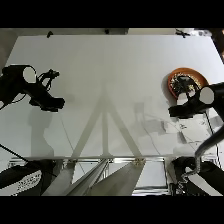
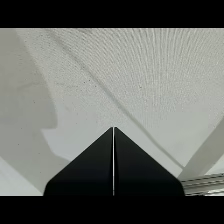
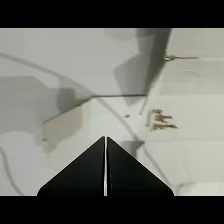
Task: Fold the box and place the chain.
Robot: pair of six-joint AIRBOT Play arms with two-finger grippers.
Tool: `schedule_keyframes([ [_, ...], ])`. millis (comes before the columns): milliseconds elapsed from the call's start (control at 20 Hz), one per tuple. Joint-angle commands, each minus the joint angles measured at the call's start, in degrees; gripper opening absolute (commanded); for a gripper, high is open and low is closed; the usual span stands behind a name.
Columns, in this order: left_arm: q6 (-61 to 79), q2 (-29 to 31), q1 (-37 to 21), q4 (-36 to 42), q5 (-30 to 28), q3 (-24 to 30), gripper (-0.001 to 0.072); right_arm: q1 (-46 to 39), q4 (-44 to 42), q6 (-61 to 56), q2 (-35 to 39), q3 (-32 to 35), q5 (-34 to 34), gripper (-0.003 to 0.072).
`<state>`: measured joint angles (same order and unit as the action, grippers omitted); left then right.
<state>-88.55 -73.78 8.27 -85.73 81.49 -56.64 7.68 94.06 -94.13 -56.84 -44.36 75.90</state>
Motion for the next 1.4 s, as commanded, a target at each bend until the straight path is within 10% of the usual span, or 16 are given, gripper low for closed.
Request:
schedule_keyframes([
  [0,0.02,0.04,-0.04,-0.02,0.02,0.02,0.0005,-1.62,5.53,-0.28,-3.39,-3.69,3.30,0.0007],
  [250,0.02,0.04,-0.04,-0.02,0.00,0.02,0.0005,-19.89,7.74,5.97,-5.55,-11.54,4.59,0.0008],
  [400,0.02,0.04,-0.04,-0.02,0.02,0.02,0.0005,-32.92,8.20,17.25,-6.14,-12.20,0.76,0.0349],
  [650,0.00,0.04,-0.04,-0.02,0.20,0.02,0.0005,-39.93,7.91,27.80,-10.71,-12.20,-4.55,0.0624],
  [1100,0.00,0.04,-0.04,-0.04,0.17,0.02,0.0005,-39.78,15.39,23.82,-24.48,-12.17,-2.43,0.0517],
  [1300,0.02,0.04,-0.04,-0.02,0.20,0.02,0.0005,-39.80,18.67,19.61,-28.33,-12.17,-1.18,0.0282],
  [1350,0.00,0.04,-0.04,-0.02,0.17,0.02,0.0005,-39.78,18.58,19.15,-28.59,-12.17,-0.61,0.0078],
])
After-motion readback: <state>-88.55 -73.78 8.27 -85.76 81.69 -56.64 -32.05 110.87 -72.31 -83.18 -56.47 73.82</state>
